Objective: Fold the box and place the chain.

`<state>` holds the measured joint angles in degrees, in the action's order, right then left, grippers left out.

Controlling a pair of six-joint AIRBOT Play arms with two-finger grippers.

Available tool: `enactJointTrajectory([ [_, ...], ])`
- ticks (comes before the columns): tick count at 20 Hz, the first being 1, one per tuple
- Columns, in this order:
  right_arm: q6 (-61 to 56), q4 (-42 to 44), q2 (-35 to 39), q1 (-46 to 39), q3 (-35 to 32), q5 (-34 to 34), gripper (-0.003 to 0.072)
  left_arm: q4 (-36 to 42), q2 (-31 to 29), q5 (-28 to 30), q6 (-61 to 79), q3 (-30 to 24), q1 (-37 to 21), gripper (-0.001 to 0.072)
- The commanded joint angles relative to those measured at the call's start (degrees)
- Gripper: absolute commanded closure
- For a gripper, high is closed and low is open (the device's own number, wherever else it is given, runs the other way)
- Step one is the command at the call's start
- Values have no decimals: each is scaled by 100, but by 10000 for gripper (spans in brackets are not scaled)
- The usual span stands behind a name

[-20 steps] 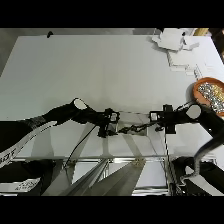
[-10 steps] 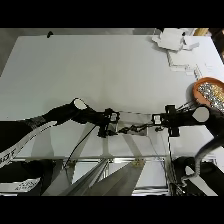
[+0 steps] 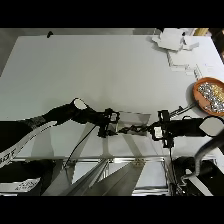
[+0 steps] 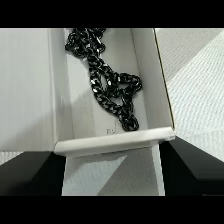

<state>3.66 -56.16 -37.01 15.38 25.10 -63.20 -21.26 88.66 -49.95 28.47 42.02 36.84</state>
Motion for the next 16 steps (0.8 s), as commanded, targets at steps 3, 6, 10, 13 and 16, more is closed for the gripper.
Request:
enactJointTrajectory([
  [3,-669,-269,70,240,-2,-44,666,0,-4,0,0,7,-4,437],
  [6,-293,1502,68,243,-2,402,666,0,-4,0,0,7,-4,437],
  [10,92,2339,-48,243,-4,1099,666,0,-4,0,0,7,-4,437],
  [13,87,2087,-485,243,-24,953,630,0,-4,0,0,7,-4,437],
  [16,90,1762,-649,240,-15,988,504,0,-4,0,0,7,-4,437],
])
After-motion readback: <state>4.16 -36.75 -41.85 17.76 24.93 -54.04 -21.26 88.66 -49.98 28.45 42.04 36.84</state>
